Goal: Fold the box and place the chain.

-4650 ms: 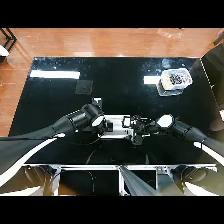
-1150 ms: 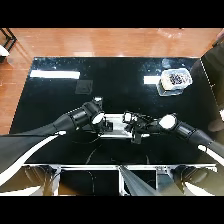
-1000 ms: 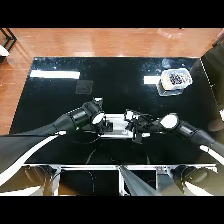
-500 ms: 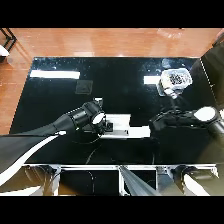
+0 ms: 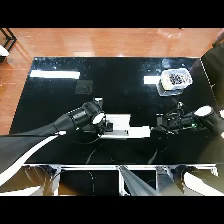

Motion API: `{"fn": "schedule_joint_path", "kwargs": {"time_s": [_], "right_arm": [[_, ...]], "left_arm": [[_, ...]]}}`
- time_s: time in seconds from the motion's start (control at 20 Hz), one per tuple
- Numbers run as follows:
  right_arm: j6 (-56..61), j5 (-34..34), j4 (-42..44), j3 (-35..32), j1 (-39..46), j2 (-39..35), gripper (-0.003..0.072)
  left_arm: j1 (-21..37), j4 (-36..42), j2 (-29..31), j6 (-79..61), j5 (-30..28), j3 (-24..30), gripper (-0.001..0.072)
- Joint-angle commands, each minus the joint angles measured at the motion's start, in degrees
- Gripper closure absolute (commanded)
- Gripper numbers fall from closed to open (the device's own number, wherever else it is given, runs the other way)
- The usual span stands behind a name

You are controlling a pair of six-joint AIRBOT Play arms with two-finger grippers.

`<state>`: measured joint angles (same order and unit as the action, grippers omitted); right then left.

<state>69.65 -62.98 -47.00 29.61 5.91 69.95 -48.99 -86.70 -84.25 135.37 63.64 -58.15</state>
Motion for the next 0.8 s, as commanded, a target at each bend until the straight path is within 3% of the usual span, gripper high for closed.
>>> {"fn": "schedule_joint_path", "kwargs": {"time_s": [0.0,0.05,0.1,0.15,0.2,0.45,0.5,0.75], "right_arm": [[1.6,-0.5,5.0,0.0,-5.5,3.9,0.0662],[1.2,0.2,6.7,0.2,-8.2,3.9,0.0661],[1.0,0.9,8.3,0.5,-9.9,3.9,0.0565],[0.7,0.5,9.8,1.3,-11.1,3.9,0.0227],[-0.7,-1.2,10.7,2.5,-11.7,3.9,0.0134],[-2.7,-10.9,11.2,8.0,-11.7,3.9,0.0129],[-2.8,-11.8,11.3,8.5,-11.8,3.9,0.0005],[-2.5,-10.6,11.7,9.0,-16.6,3.9,-0.0011]], "left_arm": [[0.0,0.0,-0.1,0.0,-0.1,0.0,0.0687],[0.1,0.0,-0.1,0.0,-0.2,0.0,0.0687],[0.2,0.0,-0.1,0.0,-0.1,0.0,0.0687],[0.2,0.0,-0.1,0.0,-0.1,0.0,0.0687],[0.2,0.0,-0.1,0.0,-0.1,0.0,0.0687],[0.2,0.2,-0.1,0.0,-0.1,0.0,0.0687],[0.2,0.2,-0.1,0.0,-0.1,0.0,0.0687],[0.2,0.2,-0.1,0.0,-0.1,0.0,0.0687]]}}
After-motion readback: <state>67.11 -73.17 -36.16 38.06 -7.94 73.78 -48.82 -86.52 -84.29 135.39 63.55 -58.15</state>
